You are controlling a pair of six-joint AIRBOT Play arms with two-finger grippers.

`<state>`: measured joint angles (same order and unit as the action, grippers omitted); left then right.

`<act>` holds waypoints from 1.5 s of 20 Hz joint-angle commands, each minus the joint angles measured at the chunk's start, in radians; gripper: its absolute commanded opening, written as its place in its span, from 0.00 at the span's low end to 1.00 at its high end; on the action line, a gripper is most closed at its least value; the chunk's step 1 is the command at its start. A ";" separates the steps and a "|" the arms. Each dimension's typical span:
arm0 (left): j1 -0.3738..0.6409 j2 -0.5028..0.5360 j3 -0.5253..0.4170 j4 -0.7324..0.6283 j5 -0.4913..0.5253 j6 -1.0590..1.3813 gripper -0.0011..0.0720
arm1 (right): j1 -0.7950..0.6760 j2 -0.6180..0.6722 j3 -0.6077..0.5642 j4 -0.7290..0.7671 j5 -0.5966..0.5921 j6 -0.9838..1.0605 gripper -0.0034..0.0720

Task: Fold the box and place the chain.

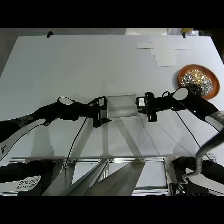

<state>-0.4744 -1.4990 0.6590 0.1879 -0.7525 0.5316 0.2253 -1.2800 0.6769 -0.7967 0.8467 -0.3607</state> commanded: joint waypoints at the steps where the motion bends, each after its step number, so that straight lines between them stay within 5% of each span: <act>1: -0.001 0.000 0.000 0.000 0.001 0.000 0.03 | 0.000 -0.011 -0.008 0.058 0.028 -0.038 0.15; 12: -0.001 0.000 0.000 0.000 0.001 0.000 0.03 | 0.000 -0.013 -0.048 0.186 0.029 -0.105 0.23; 14: -0.001 0.000 0.000 0.000 0.000 0.000 0.03 | 0.000 -0.019 -0.049 0.207 0.029 -0.113 0.36; 16: -0.001 0.000 0.000 0.000 0.000 0.000 0.03 | 0.000 -0.027 -0.049 0.213 0.028 -0.120 0.37; 21: -0.001 0.000 0.000 0.000 0.001 0.000 0.03 | 0.026 -0.054 -0.050 0.251 0.028 -0.119 0.75; 27: -0.001 0.000 0.000 0.000 0.000 0.000 0.03 | 0.033 -0.001 -0.050 0.085 0.024 0.190 0.73; 28: -0.001 0.000 0.000 0.000 0.001 0.000 0.03 | 0.033 0.034 -0.050 0.018 0.024 0.287 0.68; 30: -0.001 0.000 0.000 0.000 0.000 0.000 0.03 | 0.033 0.116 -0.050 -0.090 0.025 0.481 0.37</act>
<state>-0.4751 -1.4994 0.6590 0.1875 -0.7528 0.5312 0.2573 -1.2438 0.6266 -0.7265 0.8787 -0.1581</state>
